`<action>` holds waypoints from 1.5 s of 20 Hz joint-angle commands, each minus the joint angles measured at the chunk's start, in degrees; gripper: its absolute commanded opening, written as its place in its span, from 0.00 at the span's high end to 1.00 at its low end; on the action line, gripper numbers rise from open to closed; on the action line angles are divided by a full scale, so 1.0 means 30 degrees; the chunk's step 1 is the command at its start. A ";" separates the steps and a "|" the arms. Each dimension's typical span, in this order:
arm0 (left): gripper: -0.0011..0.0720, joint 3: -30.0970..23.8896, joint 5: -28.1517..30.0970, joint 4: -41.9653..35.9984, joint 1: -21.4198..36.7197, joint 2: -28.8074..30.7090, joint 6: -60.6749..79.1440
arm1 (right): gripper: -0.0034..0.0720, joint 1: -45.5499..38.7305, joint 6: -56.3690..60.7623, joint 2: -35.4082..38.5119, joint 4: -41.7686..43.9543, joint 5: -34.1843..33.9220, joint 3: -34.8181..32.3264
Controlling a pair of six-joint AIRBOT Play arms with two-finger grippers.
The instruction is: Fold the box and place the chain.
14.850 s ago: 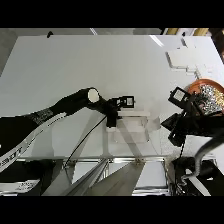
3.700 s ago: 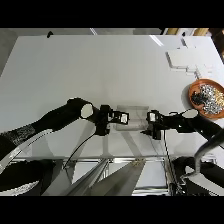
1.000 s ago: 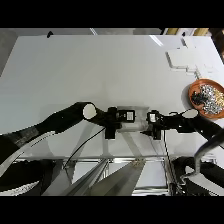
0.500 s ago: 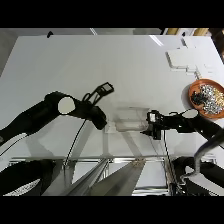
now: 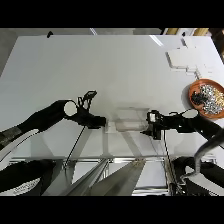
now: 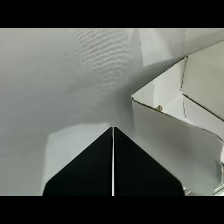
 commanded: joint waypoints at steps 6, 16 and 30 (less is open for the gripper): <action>0.98 -0.0036 0.0503 -0.3461 -0.1071 0.0619 0.0969 | 0.41 0.0000 0.0000 0.0015 0.0007 0.0007 0.0000; 0.58 0.0087 0.2149 -0.4364 -0.2186 0.1654 0.0845 | 0.41 0.0000 0.0007 0.0015 0.0000 0.0007 0.0000; 0.50 0.2798 0.1829 -0.0474 -0.3759 -0.0554 -0.3024 | 0.41 0.0000 0.0000 0.0015 0.0007 0.0007 0.0000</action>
